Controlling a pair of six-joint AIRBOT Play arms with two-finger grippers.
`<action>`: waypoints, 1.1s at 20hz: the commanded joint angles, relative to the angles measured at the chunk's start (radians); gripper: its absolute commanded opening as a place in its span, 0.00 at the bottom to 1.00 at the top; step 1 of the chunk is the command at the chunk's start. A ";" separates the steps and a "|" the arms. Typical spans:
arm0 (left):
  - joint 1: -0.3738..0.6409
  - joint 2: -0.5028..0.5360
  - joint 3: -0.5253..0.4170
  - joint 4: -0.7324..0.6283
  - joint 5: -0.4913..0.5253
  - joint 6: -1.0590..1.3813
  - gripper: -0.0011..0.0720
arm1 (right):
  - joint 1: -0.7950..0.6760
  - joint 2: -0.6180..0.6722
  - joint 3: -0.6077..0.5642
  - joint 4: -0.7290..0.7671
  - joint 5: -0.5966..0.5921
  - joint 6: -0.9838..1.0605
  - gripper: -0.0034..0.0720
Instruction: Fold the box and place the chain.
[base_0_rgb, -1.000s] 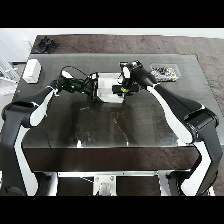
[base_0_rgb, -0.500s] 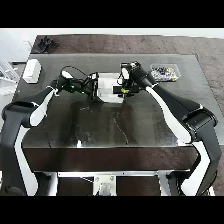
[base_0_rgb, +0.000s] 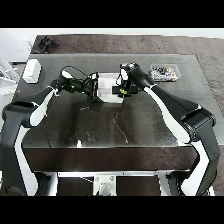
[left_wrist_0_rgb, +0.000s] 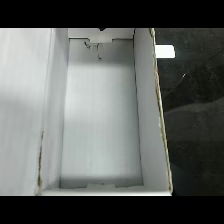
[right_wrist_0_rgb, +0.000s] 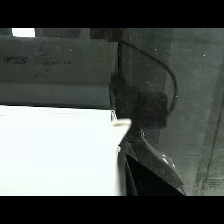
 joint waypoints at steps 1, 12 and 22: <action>0.001 0.000 0.000 0.000 -0.003 0.001 0.60 | 0.002 -0.006 0.001 0.014 -0.003 0.003 0.30; 0.001 0.000 0.000 0.000 -0.003 0.001 0.60 | 0.006 -0.007 0.001 0.017 -0.003 0.003 0.05; 0.001 0.000 0.000 0.000 -0.003 0.001 0.60 | -0.016 0.014 0.067 0.018 0.024 -0.002 0.60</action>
